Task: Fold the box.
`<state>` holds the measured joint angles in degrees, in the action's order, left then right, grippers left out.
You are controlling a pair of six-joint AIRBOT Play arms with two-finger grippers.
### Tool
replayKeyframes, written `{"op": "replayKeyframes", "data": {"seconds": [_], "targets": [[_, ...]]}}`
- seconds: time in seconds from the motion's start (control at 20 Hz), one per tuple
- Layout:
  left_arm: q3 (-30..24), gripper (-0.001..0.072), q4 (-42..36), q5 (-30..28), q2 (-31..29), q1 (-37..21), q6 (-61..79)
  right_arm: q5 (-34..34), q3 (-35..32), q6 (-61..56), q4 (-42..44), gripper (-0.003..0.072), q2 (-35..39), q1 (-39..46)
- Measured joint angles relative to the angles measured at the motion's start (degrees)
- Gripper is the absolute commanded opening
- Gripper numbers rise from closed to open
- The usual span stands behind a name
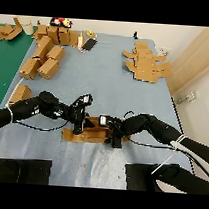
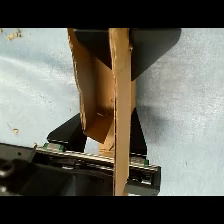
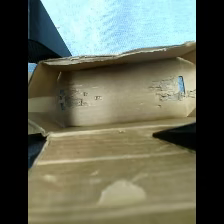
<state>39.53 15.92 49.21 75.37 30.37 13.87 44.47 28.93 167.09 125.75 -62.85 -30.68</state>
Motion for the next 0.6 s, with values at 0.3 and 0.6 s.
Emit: {"op": "replayKeyframes", "data": {"seconds": [0.3,0.6], "targets": [[0.04,0.0498,0.11,-3.76,-0.24,-0.09,-5.68,0.00,0.00,0.04,0.00,0.0416,0.00,0.00],[0.04,0.0693,7.45,-4.52,-4.98,-3.34,-15.28,0.02,0.00,0.04,0.00,0.0416,0.00,0.00]]}}
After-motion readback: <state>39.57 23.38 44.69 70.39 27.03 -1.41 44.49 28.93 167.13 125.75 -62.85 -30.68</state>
